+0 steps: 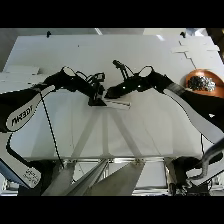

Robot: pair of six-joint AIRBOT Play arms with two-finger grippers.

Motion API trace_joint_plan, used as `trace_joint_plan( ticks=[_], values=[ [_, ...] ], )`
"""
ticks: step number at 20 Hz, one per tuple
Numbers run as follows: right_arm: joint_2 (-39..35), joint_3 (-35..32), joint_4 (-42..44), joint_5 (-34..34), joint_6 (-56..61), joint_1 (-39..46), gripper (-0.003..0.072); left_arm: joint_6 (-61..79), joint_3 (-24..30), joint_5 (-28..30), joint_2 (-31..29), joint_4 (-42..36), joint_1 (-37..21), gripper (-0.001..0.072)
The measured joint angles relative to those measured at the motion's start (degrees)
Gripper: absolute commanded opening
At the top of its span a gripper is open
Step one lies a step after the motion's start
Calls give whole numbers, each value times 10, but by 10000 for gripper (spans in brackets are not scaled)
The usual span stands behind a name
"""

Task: Fold the box and place the chain.

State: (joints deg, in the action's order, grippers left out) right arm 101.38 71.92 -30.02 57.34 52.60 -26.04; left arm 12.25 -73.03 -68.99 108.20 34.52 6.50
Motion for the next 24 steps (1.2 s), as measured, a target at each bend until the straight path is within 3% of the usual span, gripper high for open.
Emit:
trace_joint_plan(
  ticks=[7,13,19,24],
  values=[
    [-51,0,-7,-20,-20,37,10,-4,0,2,0,-4,0,316],
    [-129,-11,-3,15,-65,90,9,-2,0,2,0,-3,0,316],
    [-178,-119,19,17,-90,119,9,-1,0,2,0,-2,0,316],
    [-168,-197,44,-29,-106,107,9,-1,0,2,0,-2,0,316]
  ],
)
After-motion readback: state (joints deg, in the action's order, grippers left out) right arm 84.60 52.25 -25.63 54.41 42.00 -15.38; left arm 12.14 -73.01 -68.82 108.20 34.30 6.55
